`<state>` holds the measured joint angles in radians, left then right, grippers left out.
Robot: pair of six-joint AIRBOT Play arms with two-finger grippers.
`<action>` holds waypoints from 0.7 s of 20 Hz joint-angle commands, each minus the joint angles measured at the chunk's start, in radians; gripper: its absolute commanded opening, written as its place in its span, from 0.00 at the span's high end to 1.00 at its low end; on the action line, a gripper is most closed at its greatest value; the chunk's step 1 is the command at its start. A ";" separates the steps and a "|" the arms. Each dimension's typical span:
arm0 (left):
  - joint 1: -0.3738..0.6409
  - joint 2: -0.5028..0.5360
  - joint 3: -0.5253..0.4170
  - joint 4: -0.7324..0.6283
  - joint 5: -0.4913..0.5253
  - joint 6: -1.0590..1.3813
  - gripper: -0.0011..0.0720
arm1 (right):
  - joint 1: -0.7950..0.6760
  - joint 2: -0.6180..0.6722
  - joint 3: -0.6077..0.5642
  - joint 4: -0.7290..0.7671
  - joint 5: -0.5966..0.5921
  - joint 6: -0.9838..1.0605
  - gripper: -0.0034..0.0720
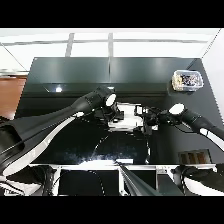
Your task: Fold the box and place the chain.
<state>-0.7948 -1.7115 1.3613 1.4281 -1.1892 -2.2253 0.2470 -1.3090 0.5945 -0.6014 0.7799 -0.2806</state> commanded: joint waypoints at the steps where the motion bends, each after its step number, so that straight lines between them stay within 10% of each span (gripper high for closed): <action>1: 0.001 -0.005 0.001 -0.020 0.002 -0.008 0.74 | 0.000 0.000 0.000 0.000 0.001 0.000 0.70; 3: 0.002 -0.005 0.002 -0.021 0.002 -0.007 0.94 | 0.000 0.000 0.000 0.000 0.001 0.000 0.70; 8: 0.005 -0.005 0.003 -0.019 0.002 0.000 0.95 | 0.000 0.000 0.000 0.001 0.000 0.000 0.70; 9: 0.007 -0.005 0.003 -0.015 -0.001 0.000 0.95 | 0.000 0.000 0.000 0.004 -0.006 0.006 0.60; 11: 0.016 -0.005 0.009 -0.014 -0.009 0.001 0.95 | 0.000 0.002 0.001 0.002 -0.022 0.053 0.10; 14: 0.035 -0.005 0.039 0.011 -0.051 0.005 0.95 | -0.001 0.056 0.003 -0.026 0.015 0.110 0.10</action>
<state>-0.7738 -1.7164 1.3811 1.4097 -1.2007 -2.2219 0.2470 -1.2892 0.5953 -0.6140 0.7700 -0.2195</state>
